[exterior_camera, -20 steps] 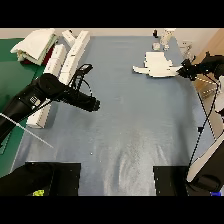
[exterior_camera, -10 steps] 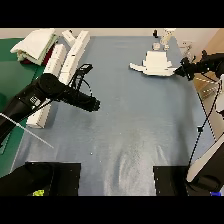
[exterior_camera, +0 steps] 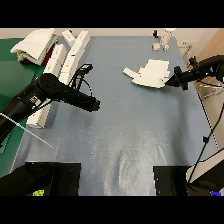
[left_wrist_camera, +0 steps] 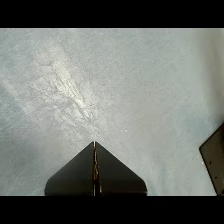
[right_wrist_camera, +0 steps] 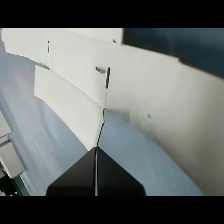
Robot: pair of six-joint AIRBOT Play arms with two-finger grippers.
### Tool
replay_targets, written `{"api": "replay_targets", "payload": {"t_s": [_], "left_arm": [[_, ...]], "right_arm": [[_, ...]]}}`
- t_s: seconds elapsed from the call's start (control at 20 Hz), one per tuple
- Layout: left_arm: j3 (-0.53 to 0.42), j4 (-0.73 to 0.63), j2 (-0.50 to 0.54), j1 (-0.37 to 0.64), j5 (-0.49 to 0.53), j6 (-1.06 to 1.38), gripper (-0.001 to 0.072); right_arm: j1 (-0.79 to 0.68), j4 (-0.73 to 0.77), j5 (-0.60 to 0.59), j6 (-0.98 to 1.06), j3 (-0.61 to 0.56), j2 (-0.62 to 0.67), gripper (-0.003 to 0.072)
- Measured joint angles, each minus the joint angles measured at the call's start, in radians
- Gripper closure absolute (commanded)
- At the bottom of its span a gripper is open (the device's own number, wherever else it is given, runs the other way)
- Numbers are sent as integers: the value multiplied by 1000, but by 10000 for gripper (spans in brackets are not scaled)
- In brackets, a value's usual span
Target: Fold the box.
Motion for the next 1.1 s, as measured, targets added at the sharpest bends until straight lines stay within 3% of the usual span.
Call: {"api": "replay_targets", "payload": {"t_s": [0.4, 0.5, 0.55, 0.6, 0.8, 1.1], "left_arm": [[0, 0, 0, 0, 0, 0, 697], [0, 0, 0, 0, 0, 0, 697], [0, 0, 0, 0, 0, 0, 696], [0, 0, 0, 0, 1, 0, 697], [0, 0, 0, 0, 1, 0, 696], [0, 0, 0, 0, 0, 0, 697]], "right_arm": [[57, 0, 38, -30, -670, 498, 683], [58, -8, 52, -31, -774, 578, 619], [58, -15, 56, -32, -805, 600, 440], [60, -22, 58, -34, -829, 618, 321], [60, -48, 74, -43, -853, 649, 319], [-11, -191, 98, -21, -768, 702, 319]]}}
